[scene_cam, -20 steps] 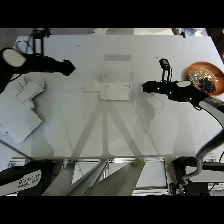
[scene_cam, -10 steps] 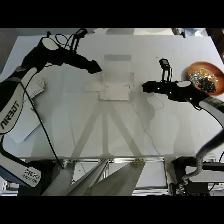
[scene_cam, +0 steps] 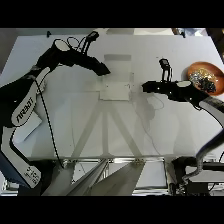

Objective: Fold the box and place the chain.

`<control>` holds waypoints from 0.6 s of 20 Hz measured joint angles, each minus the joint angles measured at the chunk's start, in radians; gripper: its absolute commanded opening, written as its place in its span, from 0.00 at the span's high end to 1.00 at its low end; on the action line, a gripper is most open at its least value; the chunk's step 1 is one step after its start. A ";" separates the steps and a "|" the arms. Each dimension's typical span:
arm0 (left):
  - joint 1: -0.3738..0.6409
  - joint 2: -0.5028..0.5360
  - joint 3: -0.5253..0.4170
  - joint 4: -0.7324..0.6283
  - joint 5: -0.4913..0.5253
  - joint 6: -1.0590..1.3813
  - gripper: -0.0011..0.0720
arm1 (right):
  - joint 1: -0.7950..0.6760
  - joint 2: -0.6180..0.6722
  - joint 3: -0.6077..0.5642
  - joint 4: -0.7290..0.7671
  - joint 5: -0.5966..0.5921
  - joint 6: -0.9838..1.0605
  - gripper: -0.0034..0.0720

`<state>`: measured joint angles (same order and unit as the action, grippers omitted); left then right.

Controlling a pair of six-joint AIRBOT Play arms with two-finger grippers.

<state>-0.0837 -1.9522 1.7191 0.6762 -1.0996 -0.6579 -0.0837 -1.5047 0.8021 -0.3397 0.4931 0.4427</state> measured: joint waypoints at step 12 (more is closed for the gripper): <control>-0.040 -0.038 0.003 0.021 -0.056 0.071 0.67 | 0.000 0.000 0.000 0.000 0.000 0.000 0.94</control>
<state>-0.1242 -1.9903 1.7226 0.6971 -1.1557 -0.5869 -0.0837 -1.5047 0.8021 -0.3397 0.4934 0.4431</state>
